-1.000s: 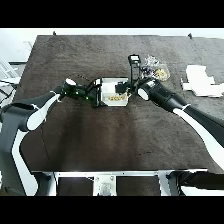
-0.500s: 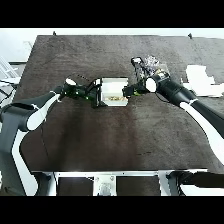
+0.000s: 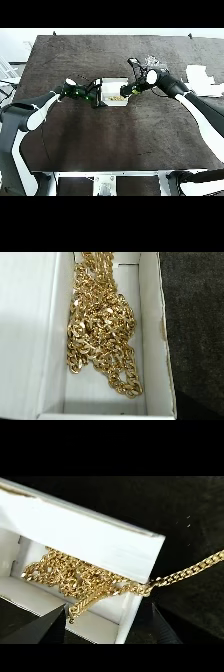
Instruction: Fold the box and place the chain.
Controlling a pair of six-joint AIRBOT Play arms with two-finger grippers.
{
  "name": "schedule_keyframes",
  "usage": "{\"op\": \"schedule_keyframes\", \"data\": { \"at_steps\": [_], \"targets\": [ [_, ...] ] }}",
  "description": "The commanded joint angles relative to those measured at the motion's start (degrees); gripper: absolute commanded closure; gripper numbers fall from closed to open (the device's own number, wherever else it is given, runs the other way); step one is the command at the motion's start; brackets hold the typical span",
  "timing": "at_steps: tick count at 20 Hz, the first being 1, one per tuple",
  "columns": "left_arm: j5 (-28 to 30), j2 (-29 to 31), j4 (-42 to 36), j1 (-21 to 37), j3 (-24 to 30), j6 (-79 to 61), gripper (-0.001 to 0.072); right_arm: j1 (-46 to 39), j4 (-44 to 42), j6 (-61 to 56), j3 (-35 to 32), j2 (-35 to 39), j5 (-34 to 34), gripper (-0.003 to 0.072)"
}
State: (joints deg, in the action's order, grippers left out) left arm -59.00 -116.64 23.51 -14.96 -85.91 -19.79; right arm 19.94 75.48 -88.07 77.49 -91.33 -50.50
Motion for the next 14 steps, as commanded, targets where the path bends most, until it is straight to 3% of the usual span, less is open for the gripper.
{"op": "schedule_keyframes", "data": {
  "at_steps": [1,3,4,14],
  "targets": [
    [0.0,0.0,0.0,0.0,0.0,0.0,0.04,-3.6,-10.2,1.9,0.2,-0.8,-1.0,0.0072],
    [0.0,0.0,0.0,0.0,0.0,0.0,0.04,-5.4,-24.6,12.8,0.2,-0.6,-1.0,0.0072],
    [0.0,0.0,0.0,0.0,0.0,0.0,0.04,-5.4,-26.8,18.5,0.0,-0.9,0.2,0.0072],
    [0.0,0.0,0.0,0.0,0.0,0.0,0.0399,-8.5,-27.0,16.6,-0.3,-4.6,-3.5,0.0072]
  ]
}}
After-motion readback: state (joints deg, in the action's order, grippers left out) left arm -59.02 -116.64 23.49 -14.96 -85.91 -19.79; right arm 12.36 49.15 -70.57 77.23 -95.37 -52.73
